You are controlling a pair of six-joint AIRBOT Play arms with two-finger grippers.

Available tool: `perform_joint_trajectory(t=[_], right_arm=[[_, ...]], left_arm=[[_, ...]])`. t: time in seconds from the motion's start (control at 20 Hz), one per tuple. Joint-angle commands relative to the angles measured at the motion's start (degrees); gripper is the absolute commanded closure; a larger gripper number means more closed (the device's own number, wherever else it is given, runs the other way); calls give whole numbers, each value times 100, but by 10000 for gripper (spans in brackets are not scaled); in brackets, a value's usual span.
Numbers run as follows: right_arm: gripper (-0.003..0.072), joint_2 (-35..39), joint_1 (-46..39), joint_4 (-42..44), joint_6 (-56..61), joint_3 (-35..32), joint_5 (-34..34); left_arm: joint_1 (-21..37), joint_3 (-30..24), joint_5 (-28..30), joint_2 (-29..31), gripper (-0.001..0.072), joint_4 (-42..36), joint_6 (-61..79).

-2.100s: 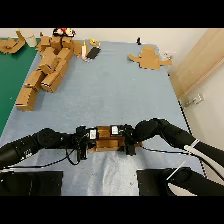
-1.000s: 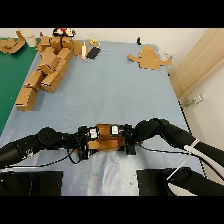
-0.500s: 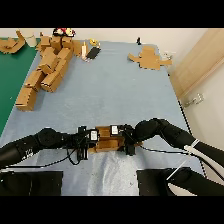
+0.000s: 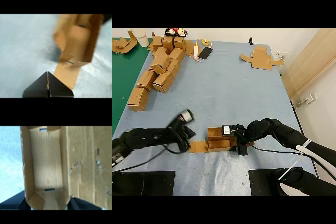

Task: Fold the box.

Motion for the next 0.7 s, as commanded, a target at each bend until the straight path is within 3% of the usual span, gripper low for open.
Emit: perform_joint_trajectory(t=[0.0, 0.1, 0.2, 0.45, 0.65], right_arm=[[155, 2, 7, -2, 2, 0, 2], [155, 4, 7, -2, 2, 0, 2], [155, 4, 7, -2, 2, 0, 2], [155, 2, 7, -2, 2, 0, 2], [155, 4, 7, -2, 2, 0, 2]], left_arm=[[1119, -17, -977, 828, 698, 1172, -3880], [1884, -61, -2063, 852, 699, 1661, -5169], [2352, -260, -2546, 778, 699, 1567, -5130], [2317, -588, -2621, 531, 699, 564, -4885], [1934, -730, -2371, 267, 699, 24, -4940]])
